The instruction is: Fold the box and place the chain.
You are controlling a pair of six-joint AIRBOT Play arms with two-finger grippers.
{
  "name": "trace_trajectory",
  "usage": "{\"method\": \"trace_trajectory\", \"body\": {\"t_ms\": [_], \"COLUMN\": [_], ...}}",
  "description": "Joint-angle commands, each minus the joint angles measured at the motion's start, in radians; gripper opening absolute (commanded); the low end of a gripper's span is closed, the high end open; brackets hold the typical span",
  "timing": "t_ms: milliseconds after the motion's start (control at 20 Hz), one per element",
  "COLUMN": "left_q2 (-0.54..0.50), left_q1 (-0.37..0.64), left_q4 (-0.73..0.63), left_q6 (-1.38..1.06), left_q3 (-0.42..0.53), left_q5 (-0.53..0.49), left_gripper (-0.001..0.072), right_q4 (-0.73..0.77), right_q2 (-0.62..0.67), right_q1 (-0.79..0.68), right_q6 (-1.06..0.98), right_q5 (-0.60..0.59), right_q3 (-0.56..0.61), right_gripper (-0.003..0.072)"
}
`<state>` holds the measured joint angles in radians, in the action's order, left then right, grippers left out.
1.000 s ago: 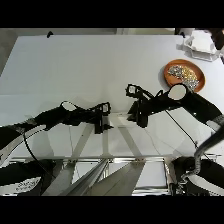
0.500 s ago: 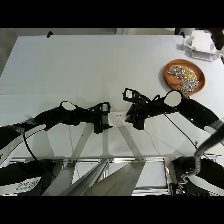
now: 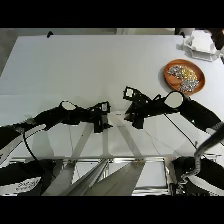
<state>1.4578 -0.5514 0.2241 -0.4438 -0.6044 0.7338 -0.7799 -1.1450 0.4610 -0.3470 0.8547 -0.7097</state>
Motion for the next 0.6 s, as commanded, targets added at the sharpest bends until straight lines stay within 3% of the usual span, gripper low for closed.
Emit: {"method": "trace_trajectory", "body": {"t_ms": [0, 550], "left_q2": [0.0, 0.0], "left_q1": [-0.001, -0.001], "left_q4": [0.0, 0.0], "left_q6": [0.0, 0.0], "left_q3": [0.001, 0.001], "left_q5": [0.003, 0.003], "left_gripper": [0.041, 0.041], "right_q4": [-0.006, -0.032], "right_q2": [0.01, 0.01], "right_q1": [0.001, 0.001], "right_q6": [0.0, 0.0], "right_q5": [0.004, -0.081], "right_q3": [0.0, 0.002], "right_gripper": [0.0261, 0.026]}}
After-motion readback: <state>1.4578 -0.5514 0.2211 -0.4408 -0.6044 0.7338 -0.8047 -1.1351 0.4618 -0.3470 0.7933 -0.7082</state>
